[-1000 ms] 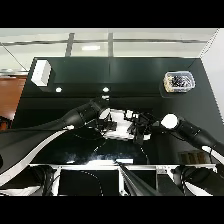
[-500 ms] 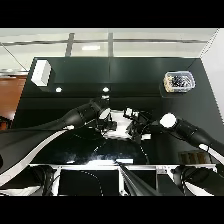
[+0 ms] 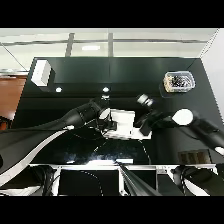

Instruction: Fold the box and place the chain.

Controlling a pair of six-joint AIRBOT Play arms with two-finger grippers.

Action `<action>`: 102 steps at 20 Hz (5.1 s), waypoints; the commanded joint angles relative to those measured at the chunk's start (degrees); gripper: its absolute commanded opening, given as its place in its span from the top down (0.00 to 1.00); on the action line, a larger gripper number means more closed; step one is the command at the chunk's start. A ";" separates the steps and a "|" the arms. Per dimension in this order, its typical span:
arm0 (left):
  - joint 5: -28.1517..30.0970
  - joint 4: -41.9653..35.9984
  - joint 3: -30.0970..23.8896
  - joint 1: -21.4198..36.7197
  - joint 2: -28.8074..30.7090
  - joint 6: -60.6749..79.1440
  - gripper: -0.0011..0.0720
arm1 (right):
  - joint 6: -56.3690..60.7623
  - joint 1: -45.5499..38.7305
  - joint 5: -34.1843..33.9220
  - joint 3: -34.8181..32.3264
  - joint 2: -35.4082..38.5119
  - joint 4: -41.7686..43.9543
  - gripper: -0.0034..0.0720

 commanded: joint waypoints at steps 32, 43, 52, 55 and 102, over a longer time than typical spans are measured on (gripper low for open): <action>-0.04 0.09 0.04 0.00 -0.02 0.02 0.95 | 12.02 -9.90 15.89 -4.39 -11.08 31.39 0.10; -0.02 0.07 0.04 0.00 -0.02 0.02 0.95 | 52.04 11.52 3.85 7.52 -11.28 -6.01 0.21; 0.02 0.15 0.04 0.00 -0.02 0.02 0.95 | 71.93 20.04 14.53 16.00 -18.32 -20.41 0.52; 0.00 0.22 0.04 0.00 -0.02 0.02 0.95 | 75.60 21.33 14.75 16.28 -20.22 -20.63 0.52; 0.20 0.28 0.04 0.00 -0.02 0.02 0.95 | 76.46 14.23 24.76 16.17 7.37 -68.00 0.71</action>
